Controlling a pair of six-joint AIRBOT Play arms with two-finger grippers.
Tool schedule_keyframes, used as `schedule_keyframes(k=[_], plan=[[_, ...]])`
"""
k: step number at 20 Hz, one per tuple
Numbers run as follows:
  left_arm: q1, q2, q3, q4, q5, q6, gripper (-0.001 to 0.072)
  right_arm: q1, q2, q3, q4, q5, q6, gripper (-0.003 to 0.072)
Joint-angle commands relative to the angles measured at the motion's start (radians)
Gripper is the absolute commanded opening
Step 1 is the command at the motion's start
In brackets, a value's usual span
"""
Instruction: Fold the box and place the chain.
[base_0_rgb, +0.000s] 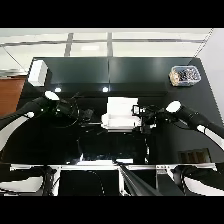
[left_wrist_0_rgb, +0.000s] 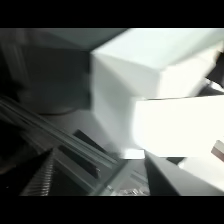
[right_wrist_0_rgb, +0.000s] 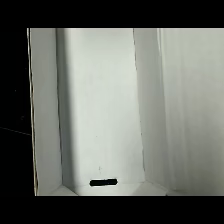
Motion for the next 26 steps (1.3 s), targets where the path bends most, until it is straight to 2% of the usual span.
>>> schedule_keyframes(k=[1,5,7,16,18,19,22,24,26], plan=[[-0.002,0.006,0.048,0.004,-0.092,0.000,0.0626,0.000,0.000,0.000,0.000,0.000,0.000,0.0082],[-0.040,0.005,0.066,0.002,-0.030,-0.024,0.0610,0.000,0.000,0.000,0.000,0.000,0.001,0.0082],[-0.066,0.005,0.073,0.002,-0.002,-0.028,0.0439,0.000,0.000,0.000,0.000,0.000,0.001,0.0082],[-0.137,0.005,0.080,0.012,0.084,-0.130,0.0439,0.000,0.000,0.000,0.000,0.000,0.001,0.0082],[-0.159,0.005,0.100,0.063,0.089,-0.175,0.0440,0.000,0.000,0.000,0.000,0.000,0.001,0.0082],[-0.175,0.005,0.118,0.106,0.092,-0.209,0.0439,0.000,0.000,0.000,0.000,0.000,0.001,0.0053],[-0.228,0.005,0.191,0.254,0.114,-0.334,0.0445,0.000,0.000,0.000,0.000,0.000,0.001,0.0054],[-0.261,0.005,0.234,0.314,0.132,-0.401,0.0639,0.000,0.000,0.000,0.000,0.000,0.001,0.0054],[-0.290,0.004,0.264,0.363,0.145,-0.468,0.0639,0.000,0.000,0.000,0.000,0.000,0.001,0.0055]])
